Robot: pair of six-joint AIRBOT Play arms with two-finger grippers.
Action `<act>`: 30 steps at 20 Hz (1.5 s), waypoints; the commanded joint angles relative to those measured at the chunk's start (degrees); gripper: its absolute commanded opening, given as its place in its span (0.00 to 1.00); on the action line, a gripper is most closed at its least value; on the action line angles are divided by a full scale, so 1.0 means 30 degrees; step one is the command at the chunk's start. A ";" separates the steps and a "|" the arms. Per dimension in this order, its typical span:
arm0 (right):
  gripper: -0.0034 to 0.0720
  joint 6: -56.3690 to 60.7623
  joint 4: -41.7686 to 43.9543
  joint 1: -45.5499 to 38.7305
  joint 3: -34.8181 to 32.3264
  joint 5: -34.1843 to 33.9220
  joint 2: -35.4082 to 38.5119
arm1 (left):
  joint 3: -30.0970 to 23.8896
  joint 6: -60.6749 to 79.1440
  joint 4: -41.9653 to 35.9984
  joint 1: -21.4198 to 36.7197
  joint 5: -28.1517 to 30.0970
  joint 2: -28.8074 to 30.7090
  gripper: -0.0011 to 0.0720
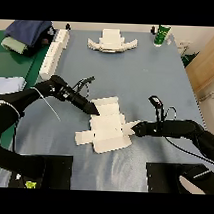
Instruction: Fold the box.
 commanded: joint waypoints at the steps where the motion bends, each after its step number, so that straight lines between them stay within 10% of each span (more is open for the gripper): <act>1: 0.05 0.0015 -0.0029 0.0015 -0.0007 0.0000 0.0007 | 0.0087 0.0772 0.0102 -0.0153 -0.0022 -0.0007 0.22; 2: 0.05 0.0015 -0.0036 0.0015 -0.0007 0.0000 0.0007 | 0.0087 0.1173 0.0095 -0.0153 -0.0058 -0.0007 0.04; 8: 0.05 0.0015 -0.0117 0.0015 -0.0007 0.0015 0.0007 | 0.0087 0.1967 -0.1268 -0.0153 0.0000 -0.0007 0.04; 11: 0.40 0.0015 -0.1268 -0.0044 0.0000 0.0663 0.0007 | 0.0095 0.4138 -0.1931 -0.0153 0.0051 0.0015 0.04; 19: 0.44 0.3891 -0.6776 -0.3883 0.0488 0.3315 0.0007 | 0.0087 1.0120 -0.2055 -0.0160 0.0874 0.1457 0.04; 30: 0.44 0.3883 -0.4473 -0.4313 0.2871 0.2943 0.0539 | -0.3155 1.5467 -0.2040 -0.4590 0.8444 0.5654 0.03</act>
